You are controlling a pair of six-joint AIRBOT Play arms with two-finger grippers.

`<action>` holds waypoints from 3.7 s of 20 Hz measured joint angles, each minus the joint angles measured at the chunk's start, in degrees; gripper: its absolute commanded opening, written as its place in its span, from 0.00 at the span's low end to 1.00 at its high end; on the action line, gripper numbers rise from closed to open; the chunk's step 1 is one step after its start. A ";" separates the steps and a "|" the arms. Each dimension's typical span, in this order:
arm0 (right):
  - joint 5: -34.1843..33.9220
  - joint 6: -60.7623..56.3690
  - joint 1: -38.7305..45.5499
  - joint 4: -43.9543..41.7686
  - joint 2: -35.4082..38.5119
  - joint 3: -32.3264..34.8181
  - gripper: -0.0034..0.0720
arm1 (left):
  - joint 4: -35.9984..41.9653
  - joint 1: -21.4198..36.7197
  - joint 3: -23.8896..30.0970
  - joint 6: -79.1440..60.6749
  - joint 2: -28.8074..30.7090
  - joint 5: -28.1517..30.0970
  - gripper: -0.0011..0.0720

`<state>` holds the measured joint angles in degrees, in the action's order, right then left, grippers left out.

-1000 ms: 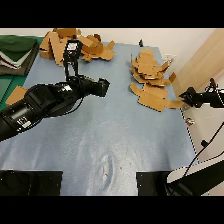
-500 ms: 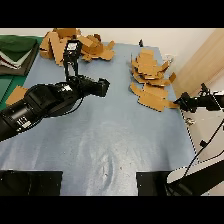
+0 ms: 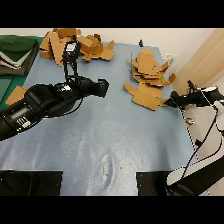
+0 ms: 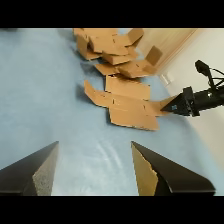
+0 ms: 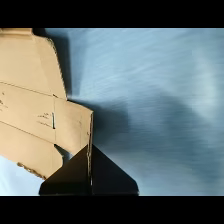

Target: Fold the box.

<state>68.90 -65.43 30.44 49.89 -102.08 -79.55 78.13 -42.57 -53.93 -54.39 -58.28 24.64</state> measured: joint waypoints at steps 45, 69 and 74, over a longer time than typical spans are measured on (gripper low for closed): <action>-30.14 -11.04 -52.17 10.27 41.97 47.87 0.05 | 80.39 42.95 -6.54 -77.42 -41.94 59.98 0.81; -27.43 -11.08 -56.57 12.35 44.98 47.89 0.05 | 75.95 39.15 -10.99 -73.68 -45.68 61.99 0.81; -27.41 -11.08 -56.57 12.81 44.98 47.89 0.05 | 77.42 35.34 -10.88 -74.16 -45.68 62.60 0.81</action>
<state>41.50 -76.51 -26.13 62.70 -57.10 -31.66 155.54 -7.22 -64.82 -128.55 -103.96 87.24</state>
